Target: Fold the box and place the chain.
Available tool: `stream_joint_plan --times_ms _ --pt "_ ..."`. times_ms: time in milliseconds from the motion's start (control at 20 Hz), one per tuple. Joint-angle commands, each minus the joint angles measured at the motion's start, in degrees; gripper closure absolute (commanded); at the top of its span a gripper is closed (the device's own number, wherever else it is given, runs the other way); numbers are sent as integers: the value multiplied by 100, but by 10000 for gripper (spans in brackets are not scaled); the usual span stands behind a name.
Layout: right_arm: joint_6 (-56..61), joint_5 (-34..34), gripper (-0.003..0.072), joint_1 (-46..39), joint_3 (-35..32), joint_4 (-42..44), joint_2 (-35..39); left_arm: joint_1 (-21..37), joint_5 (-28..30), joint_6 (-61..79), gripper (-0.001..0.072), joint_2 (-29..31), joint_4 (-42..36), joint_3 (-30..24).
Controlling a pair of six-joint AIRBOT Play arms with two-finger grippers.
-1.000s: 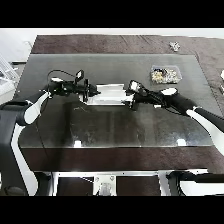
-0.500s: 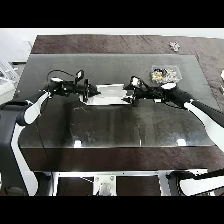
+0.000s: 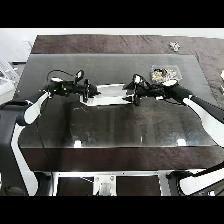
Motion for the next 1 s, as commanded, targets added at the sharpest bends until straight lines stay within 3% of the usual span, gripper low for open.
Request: stream_joint_plan --times_ms 0,450,950 --pt "15 282 50 -22 192 -85 -146 2 -7 0 688 4 2 0" --pt "168 1043 51 -20 800 -262 -809 2 -7 2 688 2 2 0" --pt "149 1193 51 229 1145 -643 -1158 2 -7 0 688 2 2 0"
